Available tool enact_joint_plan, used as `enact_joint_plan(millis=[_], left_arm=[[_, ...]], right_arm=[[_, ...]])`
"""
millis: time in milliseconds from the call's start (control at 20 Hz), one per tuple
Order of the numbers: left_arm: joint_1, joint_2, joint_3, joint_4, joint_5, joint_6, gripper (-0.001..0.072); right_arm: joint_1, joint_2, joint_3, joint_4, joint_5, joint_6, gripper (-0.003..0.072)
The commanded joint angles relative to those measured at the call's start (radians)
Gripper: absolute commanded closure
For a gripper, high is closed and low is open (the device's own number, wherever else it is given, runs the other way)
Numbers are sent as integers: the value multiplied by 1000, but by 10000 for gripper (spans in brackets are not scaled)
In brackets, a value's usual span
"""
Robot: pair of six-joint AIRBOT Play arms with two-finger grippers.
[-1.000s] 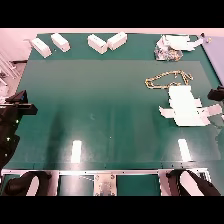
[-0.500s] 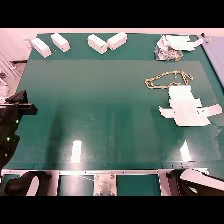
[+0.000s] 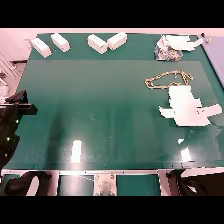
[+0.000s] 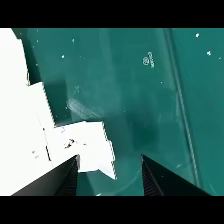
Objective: Fold the box and place the chain.
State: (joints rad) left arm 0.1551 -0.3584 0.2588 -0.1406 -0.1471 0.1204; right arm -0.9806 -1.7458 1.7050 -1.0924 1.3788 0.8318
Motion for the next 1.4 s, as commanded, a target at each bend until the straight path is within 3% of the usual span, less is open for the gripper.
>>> enact_joint_plan(millis=[0, 300, 500, 800, 900, 1100, 1250, 1350], left_arm=[[0, 1, 1, 0, 0, 0, 688], [0, 1, 1, 0, 0, 0, 688], [0, 1, 1, 0, 0, 0, 688], [0, 1, 1, 0, 0, 0, 688], [0, 1, 1, 0, 0, 0, 688], [0, 1, 1, 0, 0, 0, 688], [0, 1, 1, 0, 0, 0, 688], [0, 1, 1, 0, 0, 0, 688]], right_arm=[[7, -132, 144, -18, 164, -23, 217], [15, -245, 163, 98, 269, -60, 218], [21, -271, 161, 96, 299, -64, 218], [21, -297, 161, 86, 305, -85, 216], [21, -319, 161, 88, 287, -85, 159], [39, -367, 161, 91, 307, -95, 179], [46, -385, 161, 112, 321, -123, 259], [46, -386, 161, 128, 336, -131, 417]])
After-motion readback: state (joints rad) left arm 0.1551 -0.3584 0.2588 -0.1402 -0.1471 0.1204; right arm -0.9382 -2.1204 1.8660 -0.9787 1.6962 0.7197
